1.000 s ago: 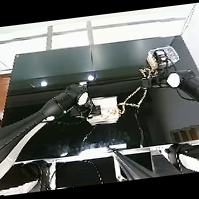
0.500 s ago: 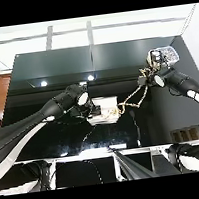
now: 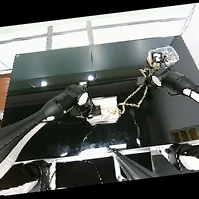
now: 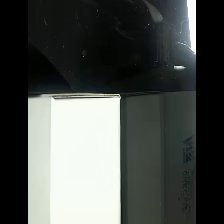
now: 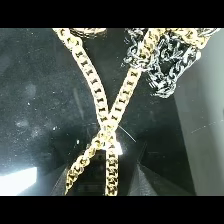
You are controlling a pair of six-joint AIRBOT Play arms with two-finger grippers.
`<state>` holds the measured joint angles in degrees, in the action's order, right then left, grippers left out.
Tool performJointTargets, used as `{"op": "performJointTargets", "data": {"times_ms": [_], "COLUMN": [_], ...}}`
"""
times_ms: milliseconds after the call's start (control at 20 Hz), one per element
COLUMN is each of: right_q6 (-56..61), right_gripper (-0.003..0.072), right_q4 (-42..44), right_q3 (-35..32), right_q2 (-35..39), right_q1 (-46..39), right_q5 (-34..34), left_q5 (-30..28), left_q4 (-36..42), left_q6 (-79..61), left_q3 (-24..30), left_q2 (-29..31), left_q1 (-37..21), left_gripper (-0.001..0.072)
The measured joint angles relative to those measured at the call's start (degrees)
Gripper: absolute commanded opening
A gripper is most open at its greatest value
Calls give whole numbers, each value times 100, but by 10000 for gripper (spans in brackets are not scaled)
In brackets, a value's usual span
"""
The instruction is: Fold the box and place the chain.
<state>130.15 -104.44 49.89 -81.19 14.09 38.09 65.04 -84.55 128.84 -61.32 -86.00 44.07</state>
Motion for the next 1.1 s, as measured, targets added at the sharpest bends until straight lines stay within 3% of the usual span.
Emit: {"op": "performJointTargets", "data": {"times_ms": [850,950,1100], "right_q6": [-238,-260,-289], "right_gripper": [478,166,166], "right_q4": [105,133,118], "right_q3": [7,7,7], "right_q2": [-17,-17,-17], "right_q1": [4,4,7], "right_q5": [59,55,90], "left_q5": [0,0,0], "left_q4": [0,0,0], "left_q6": [0,0,0], "left_q3": [0,0,0], "left_q2": [0,0,0], "left_q1": [0,0,0], "left_gripper": [32,32,32]}}
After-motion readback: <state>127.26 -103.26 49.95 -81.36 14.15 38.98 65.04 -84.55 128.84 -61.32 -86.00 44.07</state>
